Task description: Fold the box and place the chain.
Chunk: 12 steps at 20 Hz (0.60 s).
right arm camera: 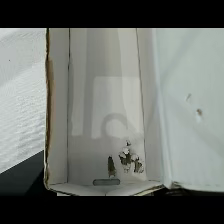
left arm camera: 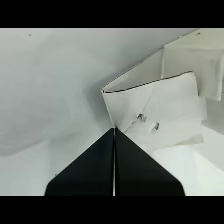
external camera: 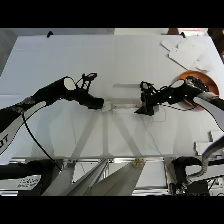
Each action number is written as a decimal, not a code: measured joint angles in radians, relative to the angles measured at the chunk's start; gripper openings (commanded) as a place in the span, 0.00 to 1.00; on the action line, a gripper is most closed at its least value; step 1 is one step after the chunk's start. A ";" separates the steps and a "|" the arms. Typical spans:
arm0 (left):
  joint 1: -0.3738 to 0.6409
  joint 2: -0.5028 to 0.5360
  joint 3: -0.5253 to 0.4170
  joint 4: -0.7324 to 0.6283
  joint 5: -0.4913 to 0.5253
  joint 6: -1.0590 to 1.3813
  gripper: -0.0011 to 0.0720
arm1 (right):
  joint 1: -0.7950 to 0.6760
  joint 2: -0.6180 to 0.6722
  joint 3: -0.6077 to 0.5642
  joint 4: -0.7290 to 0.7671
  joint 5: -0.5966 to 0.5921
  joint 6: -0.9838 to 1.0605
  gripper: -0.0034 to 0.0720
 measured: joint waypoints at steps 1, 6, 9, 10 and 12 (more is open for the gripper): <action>0.002 0.006 0.000 -0.010 -0.003 0.004 0.02 | 0.000 0.000 0.000 0.000 0.000 0.000 0.71; 0.018 0.036 0.000 -0.048 -0.001 0.026 0.02 | 0.000 0.000 0.000 0.002 0.000 0.003 0.71; 0.022 0.044 0.000 -0.092 -0.009 0.048 0.02 | 0.000 0.000 0.000 0.001 -0.001 0.002 0.71; 0.023 0.046 0.000 -0.111 -0.013 0.059 0.02 | 0.000 0.000 0.000 0.001 -0.001 0.002 0.71; 0.023 0.048 0.000 -0.140 -0.023 0.079 0.02 | 0.000 0.000 0.000 0.001 -0.001 0.000 0.71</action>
